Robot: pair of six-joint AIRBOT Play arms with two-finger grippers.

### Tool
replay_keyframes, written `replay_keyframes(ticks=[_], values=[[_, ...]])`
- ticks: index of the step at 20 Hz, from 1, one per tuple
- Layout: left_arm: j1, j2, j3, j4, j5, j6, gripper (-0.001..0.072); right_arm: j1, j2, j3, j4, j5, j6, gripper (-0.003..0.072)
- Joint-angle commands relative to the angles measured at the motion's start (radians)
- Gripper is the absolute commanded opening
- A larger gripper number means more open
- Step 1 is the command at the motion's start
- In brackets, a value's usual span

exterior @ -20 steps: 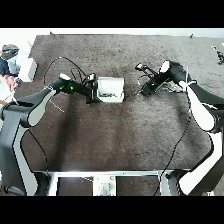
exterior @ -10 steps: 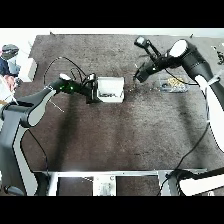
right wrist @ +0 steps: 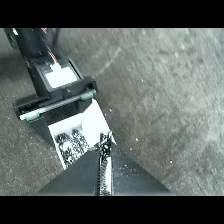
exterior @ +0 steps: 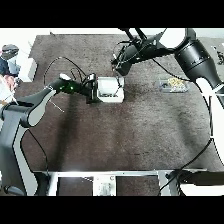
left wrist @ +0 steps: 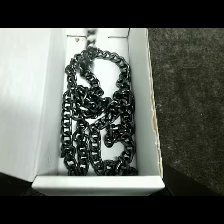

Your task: Fold the box and place the chain.

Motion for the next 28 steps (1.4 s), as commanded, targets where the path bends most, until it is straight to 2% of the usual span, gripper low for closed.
replay_keyframes(ticks=[1,7,8,9,10,13,16,22,25,28], values=[[0.000,0.000,0.001,0.000,0.000,0.000,0.0485,0.031,-0.029,0.008,-0.045,-0.008,0.044,0.0009],[0.000,0.000,0.001,0.000,0.000,0.000,0.0485,0.024,-0.172,0.006,-0.087,0.021,0.121,0.0011],[0.000,0.000,0.001,0.000,0.000,0.000,0.0485,0.014,-0.187,0.006,-0.089,0.024,0.158,0.0048],[0.000,0.000,0.001,0.000,0.000,0.000,0.0485,0.000,-0.193,0.006,-0.085,0.043,0.175,0.0238],[0.000,0.000,0.001,0.000,0.000,0.000,0.0485,-0.024,-0.192,0.006,-0.080,0.072,0.201,0.0296],[0.000,0.000,0.001,0.000,0.000,0.000,0.0485,-0.139,-0.176,-0.010,-0.023,0.171,0.312,0.0292],[0.000,0.000,0.001,0.000,0.000,0.000,0.0485,-0.294,-0.120,-0.137,0.020,0.171,0.423,0.0291],[0.000,0.000,0.001,0.000,0.000,0.000,0.0485,-0.553,0.040,-0.549,0.021,-0.132,0.672,0.0294],[0.000,0.000,0.001,0.000,0.000,0.000,0.0485,-0.600,0.016,-0.647,0.038,-0.284,0.743,0.0295],[0.000,0.000,0.001,0.000,0.000,0.000,0.0485,-0.592,-0.048,-0.650,0.125,-0.373,0.718,0.0295]])
